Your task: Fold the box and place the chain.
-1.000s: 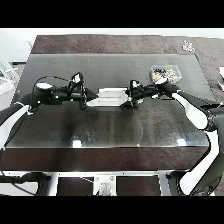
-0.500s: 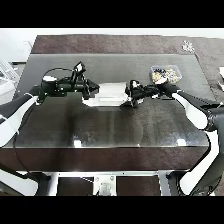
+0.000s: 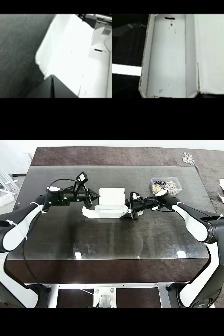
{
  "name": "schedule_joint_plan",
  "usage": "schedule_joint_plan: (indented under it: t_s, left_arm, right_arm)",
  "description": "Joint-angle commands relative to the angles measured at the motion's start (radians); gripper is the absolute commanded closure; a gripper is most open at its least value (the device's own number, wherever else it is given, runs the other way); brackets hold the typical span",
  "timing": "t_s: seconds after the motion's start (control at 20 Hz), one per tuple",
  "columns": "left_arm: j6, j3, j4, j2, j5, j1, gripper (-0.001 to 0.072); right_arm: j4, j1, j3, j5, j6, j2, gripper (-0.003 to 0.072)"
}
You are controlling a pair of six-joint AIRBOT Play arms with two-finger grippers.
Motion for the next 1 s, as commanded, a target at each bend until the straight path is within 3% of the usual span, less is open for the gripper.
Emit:
schedule_joint_plan:
  t_s: [0.0, 0.65, 0.95]
  left_arm:
    - [0.002, 0.014, 0.022, -0.016, 0.05, -0.028, 0.0691]
    - [0.011, 0.048, 0.058, -0.06, 0.108, -0.068, 0.069]
    - [0.028, 0.09, 0.059, 0.011, -0.022, -0.039, 0.069]
  right_arm:
    - [0.0, 0.0, 0.0, 0.0, 0.0, 0.0, 0.0096]
    - [0.0, 0.0, 0.0, 0.0, 0.0, 0.0, 0.0096]
    - [0.0, 0.0, 0.0, 0.0, 0.0, 0.0, 0.0096]
